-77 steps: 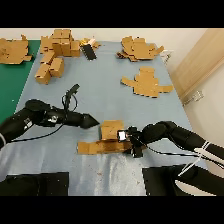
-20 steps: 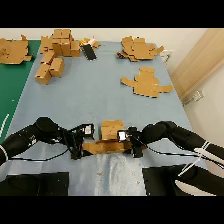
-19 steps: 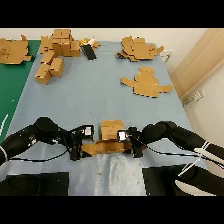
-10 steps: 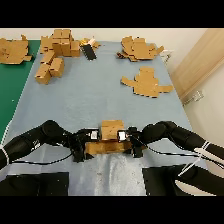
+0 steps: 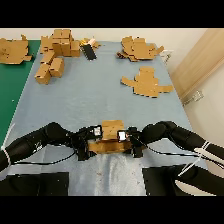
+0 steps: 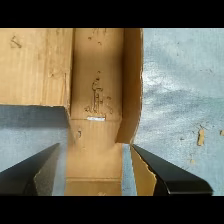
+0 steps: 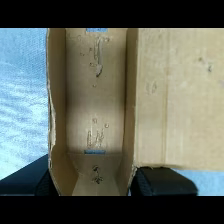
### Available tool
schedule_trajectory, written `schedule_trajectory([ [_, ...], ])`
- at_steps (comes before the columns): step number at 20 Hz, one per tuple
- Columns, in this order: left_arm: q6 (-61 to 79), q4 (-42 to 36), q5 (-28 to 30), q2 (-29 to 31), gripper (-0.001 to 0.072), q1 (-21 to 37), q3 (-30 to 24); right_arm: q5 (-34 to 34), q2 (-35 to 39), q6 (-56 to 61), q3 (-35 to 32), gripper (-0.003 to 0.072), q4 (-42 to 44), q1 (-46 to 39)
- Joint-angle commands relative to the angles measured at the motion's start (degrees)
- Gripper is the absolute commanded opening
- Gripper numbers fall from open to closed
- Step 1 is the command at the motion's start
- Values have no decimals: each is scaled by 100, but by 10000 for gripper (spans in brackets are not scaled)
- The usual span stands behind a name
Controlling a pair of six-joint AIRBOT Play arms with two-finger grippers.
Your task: Fold the box.
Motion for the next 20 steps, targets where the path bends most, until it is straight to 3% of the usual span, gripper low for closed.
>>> schedule_trajectory([
  [1, -39, 7, -2, 4, 675, -66, 7, 2, 0, 2, -2, 520, 0, 4],
  [20, -42, -2, 136, 4, 674, -68, 7, 4, 0, 2, -2, 520, 0, 4],
])
